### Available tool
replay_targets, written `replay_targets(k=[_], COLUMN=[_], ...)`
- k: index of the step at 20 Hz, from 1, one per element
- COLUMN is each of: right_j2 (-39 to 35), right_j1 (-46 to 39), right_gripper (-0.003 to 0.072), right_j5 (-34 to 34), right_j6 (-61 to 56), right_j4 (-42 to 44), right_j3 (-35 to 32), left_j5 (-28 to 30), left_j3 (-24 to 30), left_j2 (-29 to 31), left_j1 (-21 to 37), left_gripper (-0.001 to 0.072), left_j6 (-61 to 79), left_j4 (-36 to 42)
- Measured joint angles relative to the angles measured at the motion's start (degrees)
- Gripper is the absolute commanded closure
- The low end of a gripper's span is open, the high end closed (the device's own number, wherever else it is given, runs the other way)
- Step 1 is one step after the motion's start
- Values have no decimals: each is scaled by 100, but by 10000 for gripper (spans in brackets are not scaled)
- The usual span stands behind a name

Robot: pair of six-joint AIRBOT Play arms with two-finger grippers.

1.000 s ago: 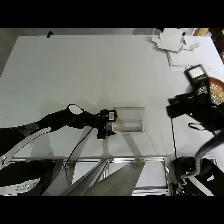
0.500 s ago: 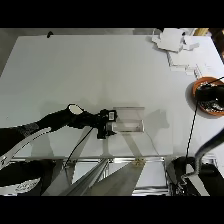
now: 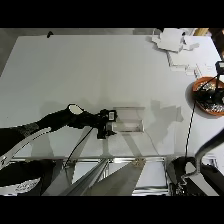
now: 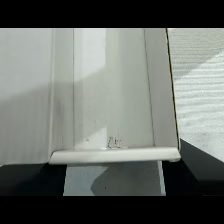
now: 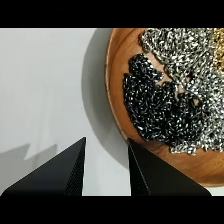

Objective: Fold the box and place the chain.

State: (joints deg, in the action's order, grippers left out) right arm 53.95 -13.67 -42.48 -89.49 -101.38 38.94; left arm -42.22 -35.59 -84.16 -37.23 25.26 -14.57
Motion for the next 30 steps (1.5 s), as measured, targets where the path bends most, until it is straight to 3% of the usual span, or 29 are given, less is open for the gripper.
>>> replay_targets(k=[10,17,30], right_j2=[402,968,1475], right_j1=[-101,-1043,-1397], right_gripper=[417,416,418], right_j5=[564,741,1475], right_j6=[-55,-407,717], right_j4=[-146,-46,804], right_j3=[0,0,4], left_j5=[0,0,0], left_j3=[0,0,0], left_j2=[0,0,0], left_j1=[0,0,0], left_gripper=[376,376,376], left_j6=[0,0,0], left_j4=[0,0,-2])
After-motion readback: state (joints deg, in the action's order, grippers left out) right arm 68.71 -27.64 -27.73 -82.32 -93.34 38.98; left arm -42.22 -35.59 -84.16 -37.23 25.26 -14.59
